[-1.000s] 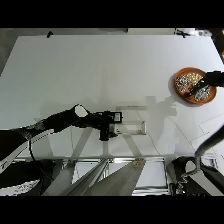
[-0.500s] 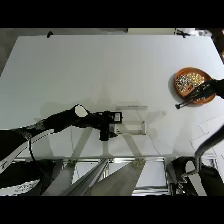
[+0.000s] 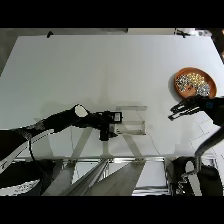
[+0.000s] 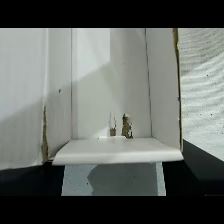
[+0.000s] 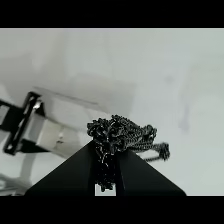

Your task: Fold the box and place the chain.

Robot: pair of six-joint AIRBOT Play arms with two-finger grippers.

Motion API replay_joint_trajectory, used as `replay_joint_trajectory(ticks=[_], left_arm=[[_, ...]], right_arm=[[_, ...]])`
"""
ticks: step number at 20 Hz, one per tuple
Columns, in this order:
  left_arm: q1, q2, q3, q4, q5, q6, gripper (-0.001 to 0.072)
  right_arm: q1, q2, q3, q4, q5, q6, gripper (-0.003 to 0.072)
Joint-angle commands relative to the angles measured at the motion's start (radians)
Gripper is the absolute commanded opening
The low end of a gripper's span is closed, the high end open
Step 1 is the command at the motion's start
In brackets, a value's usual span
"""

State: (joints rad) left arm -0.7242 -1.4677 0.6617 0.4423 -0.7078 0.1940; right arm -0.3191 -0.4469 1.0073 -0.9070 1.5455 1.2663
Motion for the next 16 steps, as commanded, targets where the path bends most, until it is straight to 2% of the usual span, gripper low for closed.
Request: replay_joint_trajectory(ticks=[1, 5, 12, 16], left_arm=[[-0.001, 0.000, 0.000, 0.000, 0.000, 0.000, 0.0150], [-0.001, 0.000, 0.000, 0.000, 0.000, 0.000, 0.0150], [-0.001, 0.000, 0.000, 0.000, 0.000, 0.000, 0.0150], [-0.001, 0.000, 0.000, 0.000, 0.000, 0.000, 0.0150]], right_arm=[[0.063, 0.019, -0.008, 0.055, 0.040, 0.047, 0.0006], [0.164, 0.020, -0.040, 0.055, 0.009, 0.093, 0.0006], [0.430, 0.025, -0.214, 0.091, -0.338, 0.149, 0.0005], [0.561, 0.016, -0.221, 0.043, -0.428, 0.205, 0.0005]])
